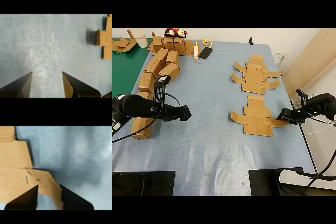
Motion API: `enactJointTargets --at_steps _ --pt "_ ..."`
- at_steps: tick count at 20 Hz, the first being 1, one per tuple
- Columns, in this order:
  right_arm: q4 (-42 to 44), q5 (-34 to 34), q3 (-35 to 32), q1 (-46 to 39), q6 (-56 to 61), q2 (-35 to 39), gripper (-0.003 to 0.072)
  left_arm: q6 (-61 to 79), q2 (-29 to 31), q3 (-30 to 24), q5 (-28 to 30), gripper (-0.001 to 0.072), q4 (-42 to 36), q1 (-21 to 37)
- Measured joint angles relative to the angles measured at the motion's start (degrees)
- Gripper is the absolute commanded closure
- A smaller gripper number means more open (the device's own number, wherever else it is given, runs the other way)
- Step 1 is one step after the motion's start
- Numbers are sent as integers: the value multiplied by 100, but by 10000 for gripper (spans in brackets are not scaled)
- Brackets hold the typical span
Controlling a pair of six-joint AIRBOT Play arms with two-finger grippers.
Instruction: Fold the box.
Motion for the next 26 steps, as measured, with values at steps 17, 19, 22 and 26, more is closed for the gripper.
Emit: enactJointTargets --at_steps 17,19,22,26 --pt "1215 -850 -348 1665 -144 -7 681 813 -7 4 -151 150 -988 831" --pt "1397 -542 -608 2251 -39 70 681 1185 -42 4 -358 150 -1274 1128" --pt "1624 136 -977 3195 57 341 681 1895 -240 4 -629 150 -1694 1473" --pt "1749 1102 -1416 4214 122 1108 681 2599 -817 4 -1010 150 -1947 1808"
